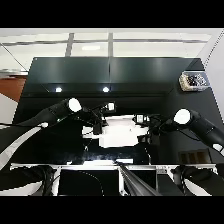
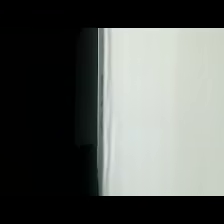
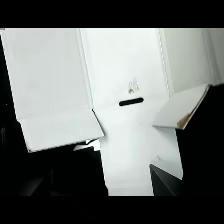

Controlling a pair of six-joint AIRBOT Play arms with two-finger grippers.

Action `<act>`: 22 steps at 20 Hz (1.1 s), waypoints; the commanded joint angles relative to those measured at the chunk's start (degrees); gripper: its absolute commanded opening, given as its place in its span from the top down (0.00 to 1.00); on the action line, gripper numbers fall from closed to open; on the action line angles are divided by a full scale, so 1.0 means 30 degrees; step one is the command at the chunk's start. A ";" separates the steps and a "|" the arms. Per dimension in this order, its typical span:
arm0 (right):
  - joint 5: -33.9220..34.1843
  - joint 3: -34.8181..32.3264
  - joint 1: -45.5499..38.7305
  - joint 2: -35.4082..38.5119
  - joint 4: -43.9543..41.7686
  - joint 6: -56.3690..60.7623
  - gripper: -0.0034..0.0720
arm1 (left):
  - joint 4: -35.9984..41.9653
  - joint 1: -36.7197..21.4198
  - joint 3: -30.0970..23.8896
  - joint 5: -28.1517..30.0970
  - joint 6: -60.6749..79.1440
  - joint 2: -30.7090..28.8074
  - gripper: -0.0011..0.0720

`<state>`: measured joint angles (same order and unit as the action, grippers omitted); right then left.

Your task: Fold the box and place the chain.

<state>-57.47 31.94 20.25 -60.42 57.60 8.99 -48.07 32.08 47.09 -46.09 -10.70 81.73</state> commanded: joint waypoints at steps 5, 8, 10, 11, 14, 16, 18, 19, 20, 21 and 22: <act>0.0663 -0.0182 0.0801 -0.0153 -0.0073 -0.0233 0.02 | -0.0182 0.0000 -0.0022 0.0313 0.0000 -0.0015 0.95; 0.0597 -0.0634 0.0794 -0.0146 -0.0583 -0.0219 0.02 | -0.0182 0.0000 -0.0022 0.0306 0.0000 -0.0015 0.95; 0.0743 -0.1013 0.0801 -0.0153 -0.1494 -0.0226 0.02 | -0.0182 0.0000 -0.0022 0.0299 0.0000 -0.0015 0.95; 0.0765 -0.1100 0.0896 -0.0153 -0.1770 -0.0226 0.02 | -0.0182 0.0007 -0.0022 0.0299 0.0000 -0.0015 0.95; 0.0954 -0.1115 0.1552 -0.0153 -0.1770 -0.0226 0.02 | -0.0175 0.0000 -0.0015 0.0299 -0.0007 -0.0015 0.95; 0.1362 -0.1115 0.2157 -0.0153 -0.1741 -0.0226 0.02 | -0.0175 0.0000 -0.0015 0.0299 -0.0007 -0.0015 0.95; 0.2302 -0.1319 0.2725 -0.0153 -0.1960 -0.0226 0.02 | -0.0175 0.0000 -0.0022 0.0299 -0.0007 -0.0015 0.95; 0.2892 -0.1501 0.3002 -0.0153 -0.2222 -0.0226 0.02 | -0.0168 0.0007 -0.0022 0.0291 -0.0007 -0.0015 0.95; 0.3366 -0.1654 0.3279 -0.0153 -0.2455 -0.0219 0.02 | -0.0168 0.0007 -0.0022 0.0291 -0.0007 -0.0015 0.95; 0.3759 -0.1778 0.3577 -0.0153 -0.2623 -0.0219 0.02 | -0.0168 0.0000 -0.0022 0.0291 -0.0007 -0.0015 0.95; 0.3920 -0.1800 0.3854 -0.0146 -0.2718 -0.0211 0.02 | -0.0168 0.0007 -0.0022 0.0291 -0.0007 -0.0015 0.95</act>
<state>-49.21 27.29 29.54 -60.86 51.00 8.32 -48.62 32.08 47.05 -45.17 -10.70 81.71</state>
